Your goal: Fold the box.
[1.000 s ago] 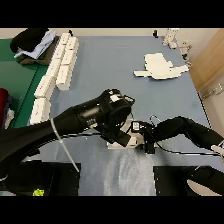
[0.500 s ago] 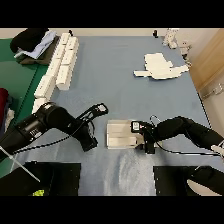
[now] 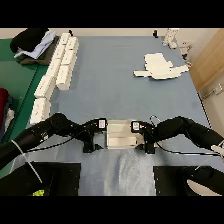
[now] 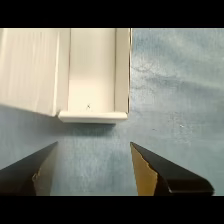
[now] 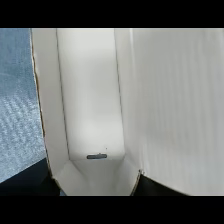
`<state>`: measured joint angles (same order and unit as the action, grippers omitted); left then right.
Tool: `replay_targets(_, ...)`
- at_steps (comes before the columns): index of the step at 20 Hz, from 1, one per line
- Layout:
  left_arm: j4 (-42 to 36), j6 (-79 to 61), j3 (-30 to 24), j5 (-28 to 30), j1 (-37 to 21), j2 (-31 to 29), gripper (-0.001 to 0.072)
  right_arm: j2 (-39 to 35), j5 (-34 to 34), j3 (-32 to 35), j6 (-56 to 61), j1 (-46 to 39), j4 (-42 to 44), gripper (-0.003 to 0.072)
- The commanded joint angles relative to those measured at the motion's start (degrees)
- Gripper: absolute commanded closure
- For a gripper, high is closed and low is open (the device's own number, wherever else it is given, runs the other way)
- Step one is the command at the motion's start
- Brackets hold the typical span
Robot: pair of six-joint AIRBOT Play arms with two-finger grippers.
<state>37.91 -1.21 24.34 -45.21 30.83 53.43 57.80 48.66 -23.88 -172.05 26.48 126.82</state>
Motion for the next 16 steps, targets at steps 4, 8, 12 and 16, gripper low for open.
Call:
replay_targets(4, -7.4, -11.5, -0.9, 5.4, 1.5, 4.5, 0.0009, 0.0, 0.0, 0.0, 0.0, 0.0, 0.0, 0.0163)
replay_targets(8, -9.9, -11.5, -0.9, 7.2, 3.9, 6.7, 0.0008, 0.0, 0.0, 0.0, 0.0, 0.0, 0.0, 0.0163)
replay_targets(12, -11.5, -11.4, -0.9, 9.8, 5.5, 7.0, 0.0008, 0.0, 0.0, 0.0, 0.0, 0.0, 0.0, 0.0163)
replay_targets(16, -12.0, -11.4, -0.9, 10.7, 6.0, 8.3, 0.0009, 0.0, 0.0, 0.0, 0.0, 0.0, 0.0, 0.0163)
